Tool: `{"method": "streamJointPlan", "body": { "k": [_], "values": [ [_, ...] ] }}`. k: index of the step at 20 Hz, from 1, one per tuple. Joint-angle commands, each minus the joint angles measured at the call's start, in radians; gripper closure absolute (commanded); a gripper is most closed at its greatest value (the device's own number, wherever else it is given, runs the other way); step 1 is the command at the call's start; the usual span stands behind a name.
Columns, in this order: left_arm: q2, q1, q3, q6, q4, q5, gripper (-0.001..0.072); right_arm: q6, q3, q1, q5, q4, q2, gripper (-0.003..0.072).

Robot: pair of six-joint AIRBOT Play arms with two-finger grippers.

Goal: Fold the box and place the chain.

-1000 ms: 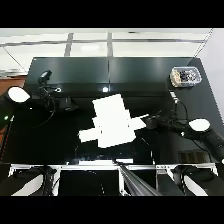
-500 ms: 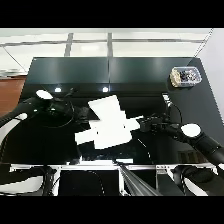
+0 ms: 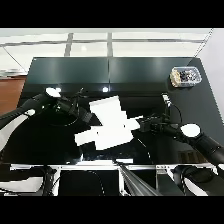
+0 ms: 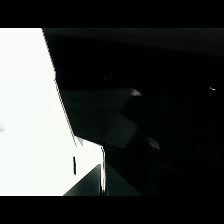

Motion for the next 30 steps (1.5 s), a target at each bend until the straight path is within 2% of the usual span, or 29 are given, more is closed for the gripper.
{"method": "streamJointPlan", "body": {
  "k": [1,2,3,5,6,8,9,10,11,14,17,18,20,22,25,28,30],
  "values": [
    [-0.003,-0.002,0.016,0.043,0.034,-0.007,0.0209,0.000,-0.001,0.001,0.005,-0.001,0.000,0.0674],
    [-0.005,-0.002,0.016,0.048,0.034,-0.013,0.0210,0.000,-0.001,0.001,0.006,-0.002,0.000,0.0673],
    [-0.010,-0.002,0.016,0.063,0.034,-0.032,0.0252,0.000,-0.001,0.001,0.006,-0.003,0.000,0.0673],
    [-0.023,-0.002,0.016,0.085,0.034,-0.064,0.0631,0.000,-0.001,0.001,0.009,-0.012,0.000,0.0673],
    [-0.031,-0.002,0.016,0.105,0.034,-0.077,0.0677,0.000,-0.001,0.001,0.019,-0.024,0.000,0.0673],
    [-0.048,-0.002,0.016,0.107,0.032,-0.082,0.0677,0.000,-0.001,0.001,0.053,-0.075,0.000,0.0671],
    [-0.054,-0.002,0.016,0.106,0.030,-0.082,0.0678,0.003,-0.001,0.000,0.067,-0.092,0.000,0.0618],
    [-0.056,-0.002,0.016,0.106,0.031,-0.082,0.0679,0.003,-0.001,-0.002,0.071,-0.091,0.000,0.0268],
    [-0.056,-0.002,0.018,0.106,0.031,-0.085,0.0680,0.003,0.005,-0.003,0.078,-0.100,0.000,-0.0032],
    [-0.042,-0.004,0.044,0.046,0.063,-0.113,0.0683,0.003,0.119,-0.027,0.259,-0.357,0.001,-0.0033],
    [0.043,-0.016,0.034,0.056,0.064,-0.087,0.0684,0.003,0.274,-0.041,0.475,-0.668,0.001,-0.0033],
    [0.094,-0.034,0.013,0.079,0.065,-0.033,0.0684,0.003,0.314,-0.041,0.507,-0.763,0.001,-0.0032],
    [0.189,-0.068,-0.052,0.139,0.081,0.158,0.0683,0.006,0.360,-0.041,0.546,-0.888,0.001,-0.0032],
    [0.237,-0.110,-0.098,0.274,0.085,0.308,0.0682,0.006,0.361,-0.040,0.507,-0.895,-0.002,-0.0032],
    [0.233,-0.189,-0.100,0.595,0.161,0.393,0.0681,-0.036,0.359,-0.023,0.443,-0.890,-0.003,-0.0032],
    [0.215,-0.249,-0.100,0.612,0.219,0.504,0.0681,-0.180,0.334,0.009,0.415,-0.887,-0.003,-0.0032],
    [0.180,-0.257,-0.100,0.612,0.223,0.528,0.0681,-0.277,0.301,0.043,0.407,-0.853,-0.005,-0.0032]
  ]
}}
